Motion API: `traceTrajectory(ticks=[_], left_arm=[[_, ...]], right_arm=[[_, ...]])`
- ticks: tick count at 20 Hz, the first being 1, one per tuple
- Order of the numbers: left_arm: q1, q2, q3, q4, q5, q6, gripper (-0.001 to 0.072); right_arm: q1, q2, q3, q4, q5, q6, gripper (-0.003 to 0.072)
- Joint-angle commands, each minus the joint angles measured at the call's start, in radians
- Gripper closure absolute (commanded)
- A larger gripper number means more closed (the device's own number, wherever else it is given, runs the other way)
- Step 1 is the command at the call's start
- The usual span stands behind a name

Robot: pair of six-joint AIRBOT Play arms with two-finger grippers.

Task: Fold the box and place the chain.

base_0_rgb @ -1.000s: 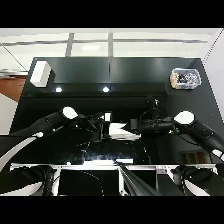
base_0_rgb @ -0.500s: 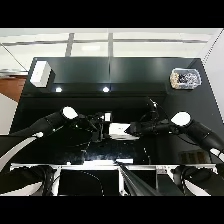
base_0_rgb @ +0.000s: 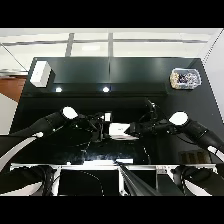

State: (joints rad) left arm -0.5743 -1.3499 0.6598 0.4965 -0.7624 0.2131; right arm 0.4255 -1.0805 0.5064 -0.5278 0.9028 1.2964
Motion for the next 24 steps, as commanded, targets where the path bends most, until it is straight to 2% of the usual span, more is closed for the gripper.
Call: traceTrajectory(ticks=[1, 14, 19, 24], left_arm=[[0.0, 0.0, 0.001, 0.0, 0.0, 0.0, 0.0215], [0.0, 0.0, 0.001, 0.0, 0.0, 0.0, 0.0215], [0.0, 0.0, 0.001, 0.0, 0.0, 0.0, 0.0215], [0.0, 0.0, 0.001, 0.0, 0.0, 0.0, 0.0215]], right_arm=[[0.001, -0.003, 0.0, -0.009, -0.01, -0.002, 0.0639], [0.037, -0.013, 0.003, -0.023, -0.027, -0.002, 0.0638], [0.02, 0.026, 0.082, -0.024, 0.114, -0.023, 0.0639], [-0.152, 0.079, 0.183, -0.026, 0.272, -0.051, 0.0639]])
